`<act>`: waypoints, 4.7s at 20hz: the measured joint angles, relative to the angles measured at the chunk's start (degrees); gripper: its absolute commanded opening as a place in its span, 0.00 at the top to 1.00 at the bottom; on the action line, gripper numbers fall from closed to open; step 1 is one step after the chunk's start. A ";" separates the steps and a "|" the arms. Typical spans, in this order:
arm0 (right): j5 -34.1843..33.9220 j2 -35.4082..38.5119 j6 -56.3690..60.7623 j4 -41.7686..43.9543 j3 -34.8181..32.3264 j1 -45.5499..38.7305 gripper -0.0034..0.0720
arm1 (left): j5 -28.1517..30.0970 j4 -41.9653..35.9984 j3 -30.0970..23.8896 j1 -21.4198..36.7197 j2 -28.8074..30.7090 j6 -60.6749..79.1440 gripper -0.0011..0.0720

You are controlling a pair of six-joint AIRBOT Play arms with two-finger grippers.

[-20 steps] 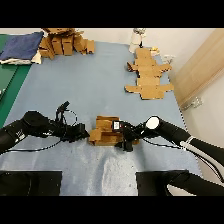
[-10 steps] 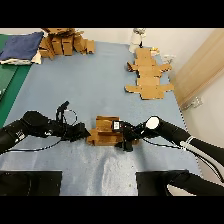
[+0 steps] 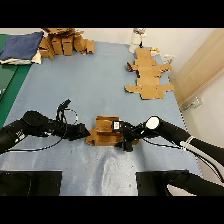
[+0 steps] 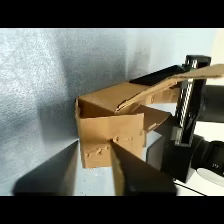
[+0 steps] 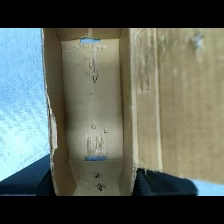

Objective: Fold the box.

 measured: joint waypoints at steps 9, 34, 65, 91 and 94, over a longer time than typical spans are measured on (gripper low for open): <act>0.09 0.00 0.00 0.00 0.00 0.02 0.31 | -0.87 1.05 0.57 -1.66 0.00 -1.27 0.32; 0.22 0.00 0.00 0.00 0.00 0.02 0.31 | -2.64 42.03 18.32 -18.75 -1.60 -37.88 0.36; 0.39 0.00 0.00 0.00 0.00 0.00 0.31 | -0.42 12.74 -2.21 0.76 -2.08 -12.87 0.97; 0.39 0.00 0.00 0.02 0.00 0.00 0.31 | -4.02 -2.34 2.08 0.66 -4.83 2.27 0.65; 0.39 0.00 0.00 0.02 0.00 0.02 0.31 | -3.87 -2.40 2.34 0.66 -4.83 2.47 0.65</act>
